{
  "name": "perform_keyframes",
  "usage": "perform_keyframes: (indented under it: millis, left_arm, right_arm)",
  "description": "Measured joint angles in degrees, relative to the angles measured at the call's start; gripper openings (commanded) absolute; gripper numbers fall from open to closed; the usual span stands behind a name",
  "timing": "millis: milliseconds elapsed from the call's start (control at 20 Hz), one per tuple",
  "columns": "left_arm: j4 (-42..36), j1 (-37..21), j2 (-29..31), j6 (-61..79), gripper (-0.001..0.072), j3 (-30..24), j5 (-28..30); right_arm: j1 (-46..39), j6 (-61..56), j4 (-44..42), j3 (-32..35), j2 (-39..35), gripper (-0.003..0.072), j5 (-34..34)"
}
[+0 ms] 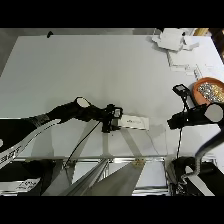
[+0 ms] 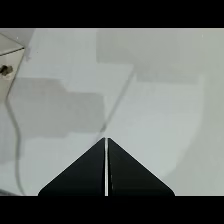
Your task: Fold the box and place the chain.
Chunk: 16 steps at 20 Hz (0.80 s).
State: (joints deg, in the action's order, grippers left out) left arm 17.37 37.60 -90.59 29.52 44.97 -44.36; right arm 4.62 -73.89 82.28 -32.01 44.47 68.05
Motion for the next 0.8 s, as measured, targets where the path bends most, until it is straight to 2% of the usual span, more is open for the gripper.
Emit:
perform_keyframes:
  millis: [650, 800]
  left_arm:
    - [-1.0, 0.0, 0.0, 0.0, 0.0485, 0.0, 0.2]
    - [-1.3, -0.5, 1.6, -0.7, 0.0486, 0.0, 0.1]
  right_arm:
    - [-0.4, -1.2, 0.4, 0.0, 0.0, 0.0023, 1.6]
    - [-0.4, -1.2, 0.4, 0.0, 0.0, 0.0023, 1.6]
